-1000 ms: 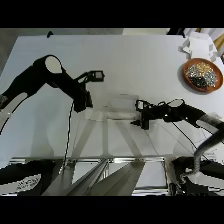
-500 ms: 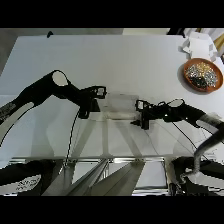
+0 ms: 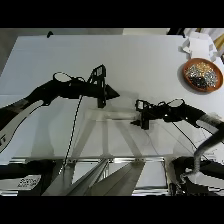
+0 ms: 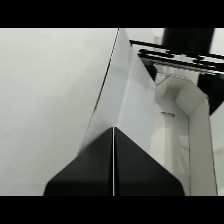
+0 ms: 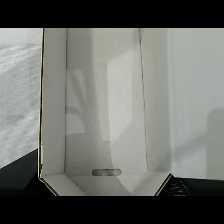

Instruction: Fold the box and place the chain.

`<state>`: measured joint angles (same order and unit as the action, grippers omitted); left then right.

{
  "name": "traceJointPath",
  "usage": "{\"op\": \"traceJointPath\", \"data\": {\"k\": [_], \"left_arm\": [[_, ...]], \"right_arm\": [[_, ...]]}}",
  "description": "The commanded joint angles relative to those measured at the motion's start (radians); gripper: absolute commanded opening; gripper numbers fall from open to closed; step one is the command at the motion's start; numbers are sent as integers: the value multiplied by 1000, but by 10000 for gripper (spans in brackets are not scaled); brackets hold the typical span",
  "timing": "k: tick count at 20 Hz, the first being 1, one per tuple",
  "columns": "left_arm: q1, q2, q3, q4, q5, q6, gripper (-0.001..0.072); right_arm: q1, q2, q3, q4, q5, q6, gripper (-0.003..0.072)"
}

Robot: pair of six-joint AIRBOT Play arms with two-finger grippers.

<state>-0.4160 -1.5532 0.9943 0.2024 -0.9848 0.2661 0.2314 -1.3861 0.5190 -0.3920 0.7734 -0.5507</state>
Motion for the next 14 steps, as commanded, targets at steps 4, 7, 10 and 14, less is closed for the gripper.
{"op": "traceJointPath", "data": {"k": [4, 7, 10, 14], "left_arm": [[-14, -70, 8, -22, 52, -59, 6], [-16, -72, 8, 33, 54, -112, 6], [-16, -81, 8, 61, 54, -140, 6], [-14, -72, 8, 61, 54, -139, 7]], "right_arm": [[0, 0, 0, 0, 0, 0, 401], [0, 0, 0, 0, 0, 0, 401], [0, 0, 0, 0, 0, 0, 401], [0, 0, 0, 0, 0, 0, 401]]}}
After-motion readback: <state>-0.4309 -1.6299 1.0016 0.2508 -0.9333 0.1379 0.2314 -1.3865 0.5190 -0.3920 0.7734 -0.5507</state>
